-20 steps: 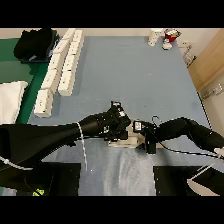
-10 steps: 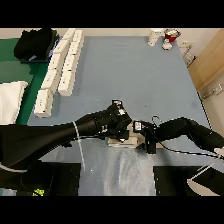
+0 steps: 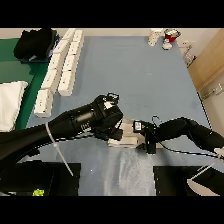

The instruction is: Fold the box.

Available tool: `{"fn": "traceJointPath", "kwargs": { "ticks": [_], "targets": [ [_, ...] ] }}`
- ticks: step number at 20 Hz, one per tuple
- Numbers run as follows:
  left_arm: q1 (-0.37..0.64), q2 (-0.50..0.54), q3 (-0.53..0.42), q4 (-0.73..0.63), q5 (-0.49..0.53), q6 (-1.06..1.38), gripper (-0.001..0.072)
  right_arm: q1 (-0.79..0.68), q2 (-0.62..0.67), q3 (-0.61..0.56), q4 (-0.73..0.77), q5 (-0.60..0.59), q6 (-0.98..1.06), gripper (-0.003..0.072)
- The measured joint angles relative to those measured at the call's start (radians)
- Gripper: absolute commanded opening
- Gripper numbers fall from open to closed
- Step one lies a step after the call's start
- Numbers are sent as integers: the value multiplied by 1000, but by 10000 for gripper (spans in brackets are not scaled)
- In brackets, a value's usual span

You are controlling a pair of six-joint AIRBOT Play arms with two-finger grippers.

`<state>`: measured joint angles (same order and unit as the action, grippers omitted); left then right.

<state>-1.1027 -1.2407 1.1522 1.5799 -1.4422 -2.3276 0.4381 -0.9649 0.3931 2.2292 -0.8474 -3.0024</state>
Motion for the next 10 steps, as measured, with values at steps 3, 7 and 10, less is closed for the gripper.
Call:
{"fn": "traceJointPath", "kwargs": {
  "ticks": [3,7,10],
  "targets": [
    [-2,27,0,-8,-15,114,11,0,0,0,0,0,0,462],
    [1,47,-6,-20,-5,314,10,0,0,0,0,0,0,462],
    [71,105,-64,-75,38,505,9,0,0,0,0,0,0,462]
  ]
}}
